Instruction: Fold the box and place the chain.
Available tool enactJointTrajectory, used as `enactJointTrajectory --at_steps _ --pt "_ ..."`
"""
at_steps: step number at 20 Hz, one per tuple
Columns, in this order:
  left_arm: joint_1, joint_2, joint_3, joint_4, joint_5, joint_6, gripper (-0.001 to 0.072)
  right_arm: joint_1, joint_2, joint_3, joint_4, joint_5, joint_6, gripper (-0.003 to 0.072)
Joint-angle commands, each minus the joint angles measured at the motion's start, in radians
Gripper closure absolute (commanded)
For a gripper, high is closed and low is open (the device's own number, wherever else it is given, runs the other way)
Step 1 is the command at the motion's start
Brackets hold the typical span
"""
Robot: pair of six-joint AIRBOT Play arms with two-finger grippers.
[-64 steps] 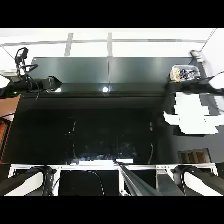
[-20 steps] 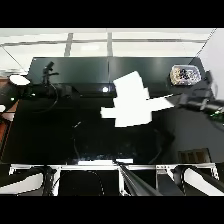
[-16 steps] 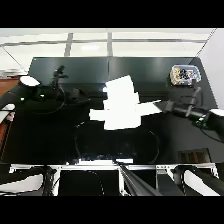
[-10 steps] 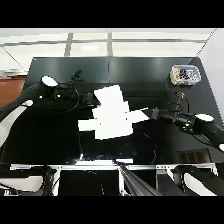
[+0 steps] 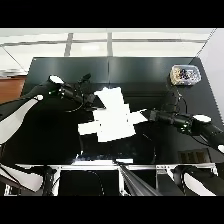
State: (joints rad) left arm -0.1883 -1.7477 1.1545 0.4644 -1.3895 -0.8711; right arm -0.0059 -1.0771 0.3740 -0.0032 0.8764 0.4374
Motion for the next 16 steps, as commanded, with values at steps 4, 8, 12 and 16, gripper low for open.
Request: enactJointTrajectory --at_steps 4,8,12,16 --pt "-0.031 -0.028 0.058 0.15 -0.159 0.198 0.0307 0.002 0.001 0.0 -0.013 0.002 0.0 0.0672" --pt "-0.036 -0.064 0.125 0.152 -0.173 0.202 0.0395 0.002 0.001 0.0 -0.016 0.005 0.0 0.0672" --pt "-0.037 -0.12 0.168 0.153 -0.243 0.203 0.0683 0.002 0.001 0.0 -0.032 0.007 0.0 0.03" --pt "-0.026 -0.084 0.18 0.184 -0.246 0.16 0.0687 -0.089 0.002 0.097 -0.169 0.128 0.027 0.0064"
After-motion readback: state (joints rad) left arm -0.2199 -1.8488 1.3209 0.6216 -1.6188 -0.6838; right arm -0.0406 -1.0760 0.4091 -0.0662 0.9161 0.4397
